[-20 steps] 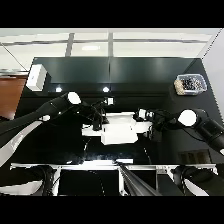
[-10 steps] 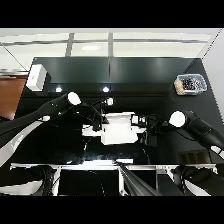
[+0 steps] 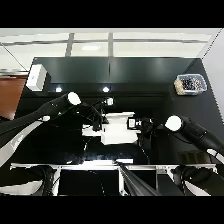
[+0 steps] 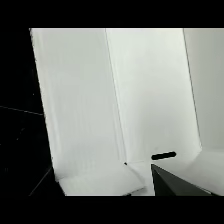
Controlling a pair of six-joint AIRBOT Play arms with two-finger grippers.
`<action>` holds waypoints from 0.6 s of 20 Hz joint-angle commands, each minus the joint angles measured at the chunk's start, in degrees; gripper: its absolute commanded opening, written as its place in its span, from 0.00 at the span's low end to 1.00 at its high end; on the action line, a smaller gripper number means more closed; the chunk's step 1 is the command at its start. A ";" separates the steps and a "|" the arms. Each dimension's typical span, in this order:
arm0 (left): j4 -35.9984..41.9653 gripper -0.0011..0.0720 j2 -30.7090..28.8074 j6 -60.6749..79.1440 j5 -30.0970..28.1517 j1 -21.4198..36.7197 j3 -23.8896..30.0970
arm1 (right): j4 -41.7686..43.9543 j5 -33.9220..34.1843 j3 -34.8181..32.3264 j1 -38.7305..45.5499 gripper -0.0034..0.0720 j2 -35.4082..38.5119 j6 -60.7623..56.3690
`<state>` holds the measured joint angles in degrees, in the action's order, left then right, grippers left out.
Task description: Fold the box and place the chain.
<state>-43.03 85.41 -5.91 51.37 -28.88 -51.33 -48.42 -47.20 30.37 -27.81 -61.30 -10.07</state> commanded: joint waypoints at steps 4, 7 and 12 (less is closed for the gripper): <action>0.00 0.05 -0.04 -0.02 0.09 0.04 0.02 | 0.11 2.58 3.93 1.51 0.99 0.22 1.49; 0.00 0.05 -0.04 -0.02 0.11 0.04 0.02 | 0.11 2.56 4.68 2.49 0.99 0.22 3.87; 0.00 0.05 -0.04 -0.02 0.11 0.04 0.02 | 0.72 5.49 4.68 2.97 0.99 0.20 5.03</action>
<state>-43.00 85.41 -5.93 51.42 -28.88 -51.33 -48.23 -43.86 34.83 -25.36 -61.12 -5.93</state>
